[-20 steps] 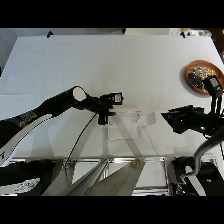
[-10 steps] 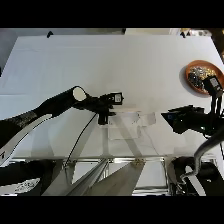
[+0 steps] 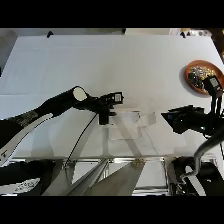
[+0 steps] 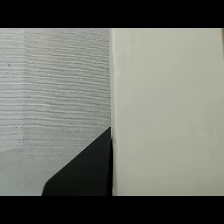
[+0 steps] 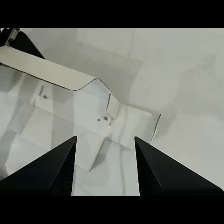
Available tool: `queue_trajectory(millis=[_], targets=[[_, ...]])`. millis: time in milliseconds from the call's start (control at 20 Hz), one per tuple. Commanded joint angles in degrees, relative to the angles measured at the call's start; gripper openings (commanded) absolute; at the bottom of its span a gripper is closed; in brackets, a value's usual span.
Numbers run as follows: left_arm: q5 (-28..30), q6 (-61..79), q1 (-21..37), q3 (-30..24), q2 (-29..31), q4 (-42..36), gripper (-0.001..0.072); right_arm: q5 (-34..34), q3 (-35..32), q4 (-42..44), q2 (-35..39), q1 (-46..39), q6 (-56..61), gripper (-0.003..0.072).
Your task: Fold the box and place the chain.
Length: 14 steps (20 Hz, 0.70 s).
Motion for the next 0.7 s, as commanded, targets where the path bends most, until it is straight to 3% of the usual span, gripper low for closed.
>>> queue_trajectory(millis=[0,550,600,650], targets=[[0.0,0.0,0.0,0.0,0.0,0.0,0.0003,0.0,0.1,0.0,0.0,0.0,0.0,0.0405],[-0.7,0.0,0.0,0.0,0.0,0.0,0.0009,0.4,0.1,-2.0,0.0,0.0,-0.2,0.0397],[-0.7,0.0,0.0,0.0,0.0,0.0,0.0009,0.9,0.1,-1.9,0.0,0.0,-1.6,0.0378],[-0.7,0.0,0.0,0.0,0.0,0.0,0.0009,1.7,0.1,-1.6,0.0,0.0,-3.4,0.0297]])
